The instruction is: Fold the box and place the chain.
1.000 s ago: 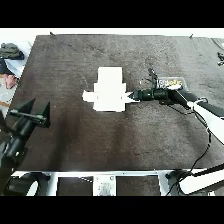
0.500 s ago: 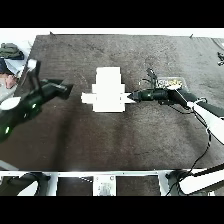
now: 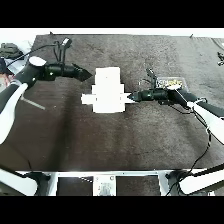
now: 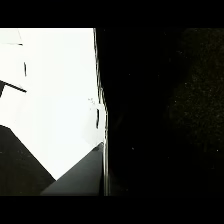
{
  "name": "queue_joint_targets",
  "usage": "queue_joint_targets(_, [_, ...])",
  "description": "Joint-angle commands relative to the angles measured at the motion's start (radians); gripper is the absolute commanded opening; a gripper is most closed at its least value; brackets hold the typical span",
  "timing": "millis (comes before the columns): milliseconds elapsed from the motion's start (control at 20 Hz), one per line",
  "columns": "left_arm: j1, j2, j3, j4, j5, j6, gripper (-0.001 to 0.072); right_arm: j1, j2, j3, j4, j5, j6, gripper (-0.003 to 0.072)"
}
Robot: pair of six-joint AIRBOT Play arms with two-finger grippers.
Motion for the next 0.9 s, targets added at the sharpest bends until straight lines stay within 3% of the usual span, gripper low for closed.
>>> queue_joint_targets(0, [0.0, -0.181, 0.249, 0.084, -0.184, -0.157, 0.0555, 0.001, -0.001, 0.001, 0.0, 0.0, -0.014, -0.0013])
queue_joint_targets(300, [-0.004, -0.351, 0.423, 0.087, -0.28, -0.234, 0.053, 0.001, -0.001, 0.001, 0.0, -0.01, -0.014, -0.0013])
queue_joint_targets(850, [-0.043, -0.448, 0.436, 0.013, -0.364, -0.207, 0.053, 0.001, -0.001, 0.001, -0.001, -0.017, -0.014, -0.0012])
